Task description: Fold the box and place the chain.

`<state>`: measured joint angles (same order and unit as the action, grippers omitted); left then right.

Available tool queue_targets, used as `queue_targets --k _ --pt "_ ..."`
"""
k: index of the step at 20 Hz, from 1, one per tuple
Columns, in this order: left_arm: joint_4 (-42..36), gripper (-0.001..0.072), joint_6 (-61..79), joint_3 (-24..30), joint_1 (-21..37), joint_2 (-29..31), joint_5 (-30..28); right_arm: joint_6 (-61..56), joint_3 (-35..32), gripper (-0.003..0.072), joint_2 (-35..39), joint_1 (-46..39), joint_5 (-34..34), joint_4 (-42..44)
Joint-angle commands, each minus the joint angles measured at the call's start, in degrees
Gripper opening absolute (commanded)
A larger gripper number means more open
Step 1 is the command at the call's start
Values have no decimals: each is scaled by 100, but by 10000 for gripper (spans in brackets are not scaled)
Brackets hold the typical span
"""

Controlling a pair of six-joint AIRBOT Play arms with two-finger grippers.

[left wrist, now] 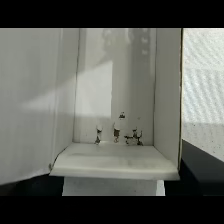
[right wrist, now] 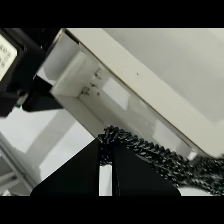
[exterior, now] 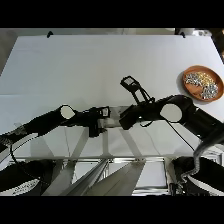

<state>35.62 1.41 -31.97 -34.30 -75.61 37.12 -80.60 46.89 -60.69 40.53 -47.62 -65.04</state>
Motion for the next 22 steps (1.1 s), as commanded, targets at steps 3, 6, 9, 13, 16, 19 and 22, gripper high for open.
queue_targets --k 3,6,9,13,16,19,22 --pt "0 207 2 4 0 0 -2 -39 -11 20 -619 282 522 133" --pt "0 207 2 4 0 0 -2 -39 -11 20 -949 308 518 192" --pt "0 207 2 4 0 0 -2 -39 -13 20 -1143 308 337 190" --pt "0 207 2 4 0 0 -2 -37 -15 21 -1167 308 232 164" --pt "0 207 2 4 0 0 -2 -37 -15 23 -1202 308 315 164" --pt "0 207 2 4 0 0 -2 -37 -13 97 -1207 308 496 168" --pt "0 207 2 4 0 0 -2 -37 -13 122 -1207 306 511 166"
